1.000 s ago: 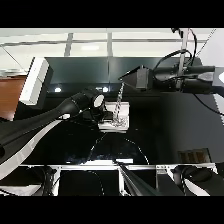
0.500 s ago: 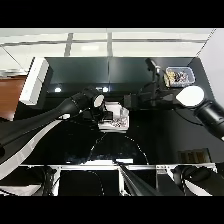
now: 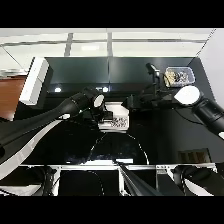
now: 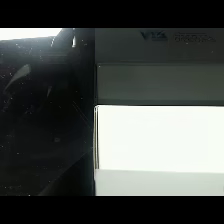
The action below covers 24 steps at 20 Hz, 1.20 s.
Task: Fold the box and place the chain.
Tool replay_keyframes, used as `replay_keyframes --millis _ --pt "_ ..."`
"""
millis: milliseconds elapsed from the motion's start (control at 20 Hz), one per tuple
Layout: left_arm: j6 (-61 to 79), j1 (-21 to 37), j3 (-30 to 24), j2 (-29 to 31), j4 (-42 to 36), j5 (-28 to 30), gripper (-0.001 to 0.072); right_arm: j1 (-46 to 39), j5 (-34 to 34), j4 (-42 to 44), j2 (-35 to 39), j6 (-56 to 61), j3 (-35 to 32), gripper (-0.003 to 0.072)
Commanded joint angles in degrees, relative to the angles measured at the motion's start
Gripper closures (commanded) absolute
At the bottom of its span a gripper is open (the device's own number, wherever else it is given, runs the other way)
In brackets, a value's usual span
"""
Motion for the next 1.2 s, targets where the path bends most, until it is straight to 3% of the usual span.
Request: replay_keyframes --millis 0,300,350,400,450,650,800,900,1050,1150 --pt "-0.02 0.00 0.04 -0.02 -1.27 1.05 0.0679 -5.57 2.14 -4.83 1.44 -0.26 0.24 0.0393" --pt "-4.98 -0.02 1.18 0.46 -1.62 -1.31 0.0671 -7.85 1.75 -4.94 1.44 -3.04 0.24 0.0393" --pt "-5.97 -0.20 1.44 1.11 -1.20 -1.16 0.0524 -7.85 1.68 -5.16 1.44 -3.34 0.24 0.0393" --pt "-5.77 -0.24 1.49 2.03 -0.87 -0.55 0.0224 -7.85 1.40 -5.64 1.44 -3.32 0.24 0.0393" --pt "-4.09 -0.24 1.46 3.08 -0.90 -0.94 0.0137 -7.85 1.05 -5.99 1.44 -3.32 0.24 0.0393" --pt "6.78 0.11 0.66 10.95 4.39 -4.61 0.0137 -8.68 0.68 -6.43 1.44 -3.32 0.24 0.0393" --pt "13.25 5.92 -6.29 19.47 8.85 -6.32 0.0136 -10.29 0.81 -7.98 1.44 -3.50 0.24 0.0393" --pt "21.84 15.39 -13.44 25.05 0.52 -3.69 0.0137 -11.10 0.83 -8.59 1.44 -3.48 0.24 0.0394" --pt "60.70 30.16 -26.12 31.76 -35.67 0.92 0.0137 -11.43 0.79 -8.55 1.44 -3.45 0.24 0.0393" --pt "80.89 33.73 -31.76 32.48 -43.17 1.18 0.0134 -11.43 0.63 -8.55 1.44 -3.43 0.24 0.0393"
